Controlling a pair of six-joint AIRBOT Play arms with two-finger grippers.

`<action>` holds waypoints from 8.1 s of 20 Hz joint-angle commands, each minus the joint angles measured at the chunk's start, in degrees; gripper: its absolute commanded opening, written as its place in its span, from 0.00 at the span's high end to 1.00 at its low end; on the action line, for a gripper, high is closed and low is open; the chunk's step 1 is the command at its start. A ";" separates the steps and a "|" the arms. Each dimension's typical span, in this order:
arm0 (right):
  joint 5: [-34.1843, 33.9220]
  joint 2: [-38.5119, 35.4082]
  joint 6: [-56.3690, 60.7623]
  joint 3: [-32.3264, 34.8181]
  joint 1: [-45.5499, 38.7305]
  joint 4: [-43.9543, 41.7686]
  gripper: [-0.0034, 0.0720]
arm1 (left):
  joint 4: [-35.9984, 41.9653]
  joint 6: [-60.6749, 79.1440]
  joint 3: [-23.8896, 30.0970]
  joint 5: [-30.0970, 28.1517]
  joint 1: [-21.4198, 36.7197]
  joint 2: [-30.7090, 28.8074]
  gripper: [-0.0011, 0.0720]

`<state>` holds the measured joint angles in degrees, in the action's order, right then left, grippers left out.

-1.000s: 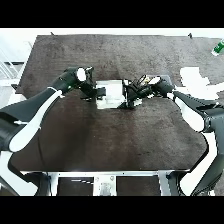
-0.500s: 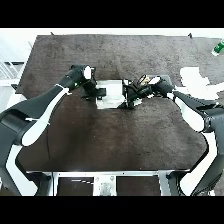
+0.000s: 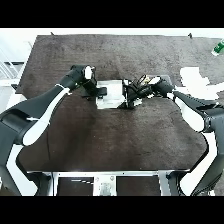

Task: Fold the box and place the chain.

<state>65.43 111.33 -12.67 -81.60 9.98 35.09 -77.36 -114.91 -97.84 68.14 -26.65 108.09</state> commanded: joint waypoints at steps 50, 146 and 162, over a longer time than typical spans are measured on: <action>0.00 0.00 0.00 0.02 0.02 0.00 0.18 | -6.08 9.62 -2.84 7.28 -0.02 -8.11 0.15; 0.00 0.00 0.00 0.02 0.02 -0.11 0.18 | 42.49 131.05 17.03 -9.20 14.08 1.05 0.00; 0.00 0.00 0.00 0.02 0.02 -0.11 0.18 | 48.37 137.66 16.96 -7.02 14.27 2.82 0.00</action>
<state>65.52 111.33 -12.69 -81.60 9.96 35.09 -30.00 21.76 -80.82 60.75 -12.36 110.80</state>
